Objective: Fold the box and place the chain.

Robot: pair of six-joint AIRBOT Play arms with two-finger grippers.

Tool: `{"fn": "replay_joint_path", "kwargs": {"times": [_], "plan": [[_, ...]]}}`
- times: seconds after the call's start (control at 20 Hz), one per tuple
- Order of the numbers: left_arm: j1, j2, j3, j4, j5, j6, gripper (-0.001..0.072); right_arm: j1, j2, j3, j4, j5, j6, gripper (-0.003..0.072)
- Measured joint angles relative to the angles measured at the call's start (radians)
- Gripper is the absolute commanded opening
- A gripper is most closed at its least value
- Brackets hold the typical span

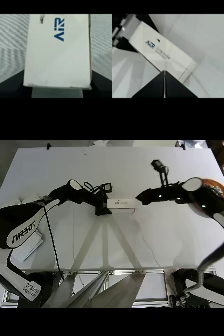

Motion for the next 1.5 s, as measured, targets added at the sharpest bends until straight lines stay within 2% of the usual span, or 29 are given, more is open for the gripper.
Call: {"fn": "replay_joint_path", "kwargs": {"times": [0.15, 0.5, 0.8, 1.15, 1.2, 1.25, 1.3, 1.5], "plan": [[0.0, 0.0, 0.0, 0.0, 0.0, 0.0, 0.0396, -0.069, 0.13, 0.0, -0.071, 0.04, 0.034, 0.0011], [0.0, 0.0, 0.0, 0.0, 0.0, 0.0, 0.0396, -0.213, 0.365, 0.0, -0.4, 0.12, 0.186, 0.0011], [0.0, 0.0, 0.0, 0.0, 0.0, 0.0, 0.0396, -0.271, 0.416, 0.0, -0.652, 0.15, 0.287, 0.0011], [0.0, 0.0, 0.0, 0.0, -0.004, 0.001, 0.0392, -0.28, 0.424, 0.0, -0.733, 0.158, 0.309, 0.0011], [0.0, 0.0, 0.0, 0.0, -0.008, 0.001, 0.0327, -0.28, 0.424, 0.0, -0.737, 0.158, 0.309, 0.0011], [-0.001, 0.0, 0.0, -0.001, -0.01, 0.001, 0.0132, -0.28, 0.424, 0.0, -0.74, 0.158, 0.31, 0.0011], [-0.002, 0.0, 0.0, -0.002, -0.012, 0.002, 0.002, -0.28, 0.424, 0.0, -0.742, 0.158, 0.311, 0.0011], [-0.005, 0.005, 0.0, -0.003, -0.021, 0.001, 0.0012, -0.28, 0.424, 0.0, -0.745, 0.159, 0.312, 0.0011]]}}
